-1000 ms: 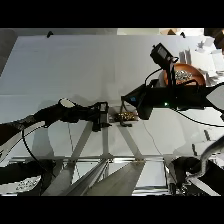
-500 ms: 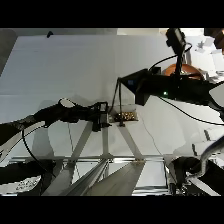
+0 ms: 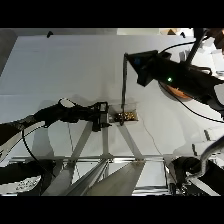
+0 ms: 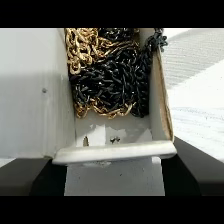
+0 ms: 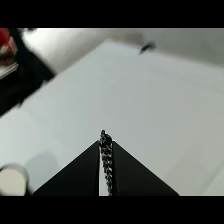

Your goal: Fold the box and place the chain.

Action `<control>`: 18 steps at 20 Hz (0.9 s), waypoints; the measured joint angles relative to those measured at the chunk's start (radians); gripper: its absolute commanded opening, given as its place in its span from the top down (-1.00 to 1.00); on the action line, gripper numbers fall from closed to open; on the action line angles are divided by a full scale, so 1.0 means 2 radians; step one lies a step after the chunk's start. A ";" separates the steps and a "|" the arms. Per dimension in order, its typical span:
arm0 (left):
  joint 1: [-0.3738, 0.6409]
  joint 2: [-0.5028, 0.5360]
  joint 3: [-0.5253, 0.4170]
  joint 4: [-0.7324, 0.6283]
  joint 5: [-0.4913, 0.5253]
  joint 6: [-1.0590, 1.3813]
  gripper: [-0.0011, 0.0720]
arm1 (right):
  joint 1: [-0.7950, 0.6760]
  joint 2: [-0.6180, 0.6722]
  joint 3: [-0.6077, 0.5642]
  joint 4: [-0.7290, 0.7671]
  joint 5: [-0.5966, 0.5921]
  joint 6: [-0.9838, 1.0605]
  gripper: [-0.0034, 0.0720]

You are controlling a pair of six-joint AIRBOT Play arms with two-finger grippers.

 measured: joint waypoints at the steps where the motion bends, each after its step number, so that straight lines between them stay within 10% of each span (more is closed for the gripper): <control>1: 0.000 0.000 0.000 0.000 0.000 0.000 0.39 | 0.000 0.001 0.003 0.000 -0.009 -0.004 0.85; 18: 0.000 0.000 0.000 0.000 0.000 0.000 0.39 | 0.000 0.005 0.041 -0.039 -0.034 -0.024 0.85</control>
